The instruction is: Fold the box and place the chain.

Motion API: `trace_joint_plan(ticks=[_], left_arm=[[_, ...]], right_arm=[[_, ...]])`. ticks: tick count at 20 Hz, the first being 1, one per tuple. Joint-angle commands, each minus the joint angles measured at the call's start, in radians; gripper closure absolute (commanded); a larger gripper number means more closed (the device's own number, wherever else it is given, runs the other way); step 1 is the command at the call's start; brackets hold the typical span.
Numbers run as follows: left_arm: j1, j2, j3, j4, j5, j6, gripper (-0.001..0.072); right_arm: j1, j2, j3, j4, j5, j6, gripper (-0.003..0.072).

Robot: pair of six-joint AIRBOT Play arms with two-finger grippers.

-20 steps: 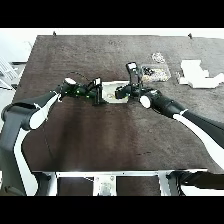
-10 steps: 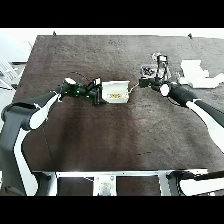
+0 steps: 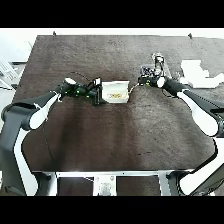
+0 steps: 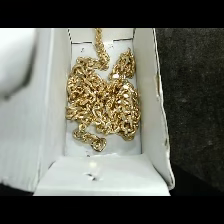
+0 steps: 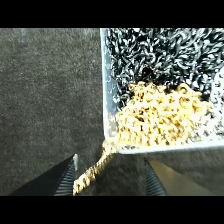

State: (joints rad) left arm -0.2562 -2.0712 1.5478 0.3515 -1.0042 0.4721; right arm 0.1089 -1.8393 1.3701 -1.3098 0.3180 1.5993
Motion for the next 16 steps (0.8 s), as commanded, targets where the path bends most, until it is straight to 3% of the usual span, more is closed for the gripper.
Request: trace_joint_plan(ticks=[1,4,5,7,9,12,16], left_arm=[[0.000,0.000,0.001,0.000,0.000,0.000,0.0359],[0.000,0.000,0.001,0.000,0.000,0.000,0.0358],[0.000,0.000,0.001,0.000,0.000,0.000,0.0358],[0.000,0.000,0.001,0.000,0.000,0.000,0.0359],[0.000,0.000,0.001,0.000,0.000,0.000,0.0358],[0.000,0.000,0.001,0.000,0.000,0.000,0.0358],[0.000,0.000,0.001,0.000,0.000,0.000,0.0358]], right_arm=[[0.000,-0.040,0.046,0.247,0.043,-0.228,0.0252],[-0.005,-0.041,0.046,0.313,0.042,-0.297,0.0284],[-0.005,-0.041,0.047,0.324,0.041,-0.304,0.0332],[-0.002,-0.041,0.049,0.323,0.033,-0.335,0.0443],[0.002,-0.040,0.048,0.322,0.000,-0.381,0.0680],[0.000,-0.020,0.048,0.322,0.016,-0.407,0.0682],[0.003,0.157,0.043,0.278,0.126,-0.402,0.0684]])
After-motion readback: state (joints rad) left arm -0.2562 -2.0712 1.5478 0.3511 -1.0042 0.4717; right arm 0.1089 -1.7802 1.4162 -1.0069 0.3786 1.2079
